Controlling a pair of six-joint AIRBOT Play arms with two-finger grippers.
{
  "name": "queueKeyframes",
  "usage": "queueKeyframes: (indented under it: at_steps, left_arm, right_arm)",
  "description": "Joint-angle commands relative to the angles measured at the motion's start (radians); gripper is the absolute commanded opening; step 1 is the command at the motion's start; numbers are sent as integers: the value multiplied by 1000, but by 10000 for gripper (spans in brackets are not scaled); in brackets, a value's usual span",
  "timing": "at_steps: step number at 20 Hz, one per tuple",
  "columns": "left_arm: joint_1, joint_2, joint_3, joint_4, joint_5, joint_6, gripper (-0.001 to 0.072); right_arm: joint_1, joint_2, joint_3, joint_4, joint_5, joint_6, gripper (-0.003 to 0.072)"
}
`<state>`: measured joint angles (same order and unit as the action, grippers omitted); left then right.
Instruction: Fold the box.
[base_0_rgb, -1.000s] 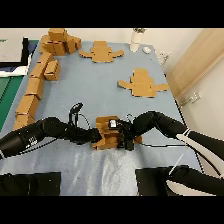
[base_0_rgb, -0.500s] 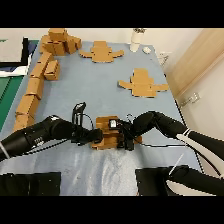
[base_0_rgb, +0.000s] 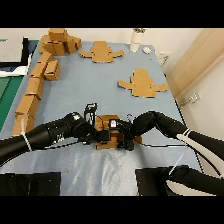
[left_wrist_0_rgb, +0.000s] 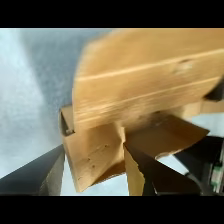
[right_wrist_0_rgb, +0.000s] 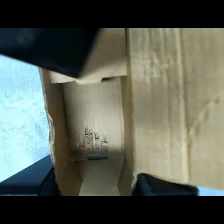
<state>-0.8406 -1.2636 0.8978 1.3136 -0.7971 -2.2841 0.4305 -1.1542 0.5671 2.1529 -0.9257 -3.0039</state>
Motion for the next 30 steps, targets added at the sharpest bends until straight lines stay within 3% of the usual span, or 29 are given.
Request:
queueKeyframes:
  at_steps: [1,6,14,24,25,26,27,30]
  left_arm:
    - [-12,-22,41,65,-47,-66,516]
    - [-35,-83,85,79,-107,-76,516]
    - [-110,-219,273,253,-341,-224,516]
    - [-114,-264,293,276,-337,-249,516]
    - [-114,-266,293,281,-337,-248,369]
    - [-114,-268,293,281,-333,-245,74]
    - [-114,-270,293,280,-327,-243,17]
    - [-126,-270,293,280,-325,-241,16]
  right_arm:
    - [0,0,1,0,0,0,502]
    - [0,0,1,0,0,0,501]
    - [0,0,1,-2,0,0,502]
    - [0,0,1,-2,0,0,501]
    - [0,0,1,-2,0,0,502]
    - [0,0,1,-2,0,0,502]
    - [0,0,1,-2,0,0,502]
    - [0,0,1,-2,0,0,502]
